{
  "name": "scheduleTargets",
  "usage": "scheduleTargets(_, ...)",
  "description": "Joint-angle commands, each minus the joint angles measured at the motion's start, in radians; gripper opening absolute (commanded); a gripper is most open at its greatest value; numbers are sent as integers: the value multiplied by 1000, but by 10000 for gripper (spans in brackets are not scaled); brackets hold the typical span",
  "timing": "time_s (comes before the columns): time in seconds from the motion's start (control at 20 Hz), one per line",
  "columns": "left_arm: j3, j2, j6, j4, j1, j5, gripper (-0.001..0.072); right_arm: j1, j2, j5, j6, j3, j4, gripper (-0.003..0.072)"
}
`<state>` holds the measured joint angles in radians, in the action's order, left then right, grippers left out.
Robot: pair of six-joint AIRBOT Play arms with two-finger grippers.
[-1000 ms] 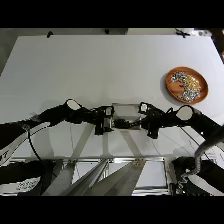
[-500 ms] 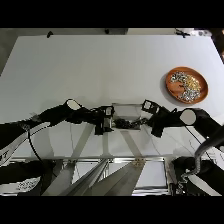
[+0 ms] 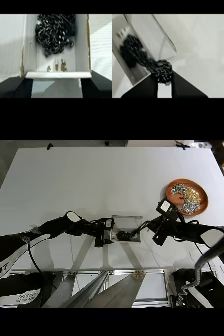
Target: Fold the box and place the chain.
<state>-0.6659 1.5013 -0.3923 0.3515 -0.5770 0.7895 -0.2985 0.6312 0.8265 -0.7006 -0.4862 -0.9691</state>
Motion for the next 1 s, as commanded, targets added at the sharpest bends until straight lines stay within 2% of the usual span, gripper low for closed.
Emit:
scheduleTargets(0.0, 0, 0, 0, 0, 0, 0, 372, -19, -21, -5, -10, -10, 176, 10)
scheduleTargets(0.2, 0, 0, 0, 0, 0, 0, 372, -129, 26, -67, -37, -10, 199, 10)
scheduleTargets(0.7, 0, 0, 0, 0, 0, 0, 372, -260, 375, -198, -59, -10, 312, 17)
scheduleTargets(0.75, 0, 0, 0, 0, 0, 0, 372, -267, 389, -192, -59, -10, 316, 70)
scheduleTargets(0.8, 0, 0, 0, 0, 0, 0, 372, -270, 394, -185, -59, -10, 317, 162)
scheduleTargets(0.85, 0, 0, 0, 0, 0, 0, 372, -270, 393, -179, -61, -10, 319, 197)
scheduleTargets(0.95, 0, 0, 0, 0, 0, 0, 372, -269, 392, -150, -63, -17, 318, 197)
